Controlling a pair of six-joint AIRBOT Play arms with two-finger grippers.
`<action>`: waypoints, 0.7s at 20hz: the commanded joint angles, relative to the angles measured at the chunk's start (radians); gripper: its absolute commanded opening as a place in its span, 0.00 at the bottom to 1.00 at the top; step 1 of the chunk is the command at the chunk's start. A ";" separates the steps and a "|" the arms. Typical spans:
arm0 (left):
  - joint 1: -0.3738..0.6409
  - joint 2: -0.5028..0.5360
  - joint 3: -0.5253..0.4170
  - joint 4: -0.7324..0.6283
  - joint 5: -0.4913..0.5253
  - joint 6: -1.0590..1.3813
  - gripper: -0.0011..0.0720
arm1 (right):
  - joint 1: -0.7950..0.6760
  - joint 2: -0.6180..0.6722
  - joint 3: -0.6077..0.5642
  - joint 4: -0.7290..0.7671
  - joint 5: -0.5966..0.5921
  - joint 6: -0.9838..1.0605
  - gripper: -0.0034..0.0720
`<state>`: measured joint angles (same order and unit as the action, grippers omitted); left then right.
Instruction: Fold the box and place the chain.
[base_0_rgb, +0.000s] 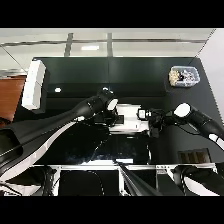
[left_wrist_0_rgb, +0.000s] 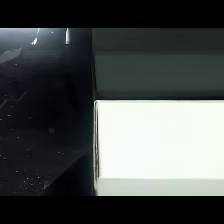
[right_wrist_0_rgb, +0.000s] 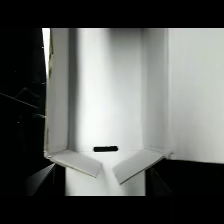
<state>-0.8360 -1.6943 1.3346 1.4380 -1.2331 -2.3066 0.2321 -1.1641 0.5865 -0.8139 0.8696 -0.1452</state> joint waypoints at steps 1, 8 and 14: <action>0.000 0.000 0.000 -0.007 0.008 0.003 0.05 | 0.001 0.010 0.001 0.012 -0.049 -0.029 0.99; 0.001 0.000 0.000 -0.010 0.006 0.003 0.05 | 0.021 0.007 0.001 0.121 0.005 -0.057 0.09; 0.001 0.000 0.000 -0.010 0.006 0.003 0.05 | 0.099 -0.035 0.000 0.237 -0.080 -0.020 0.09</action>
<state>-0.8360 -1.6943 1.3346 1.4269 -1.2266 -2.3028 0.3069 -1.1847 0.5869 -0.6163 0.8387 -0.1959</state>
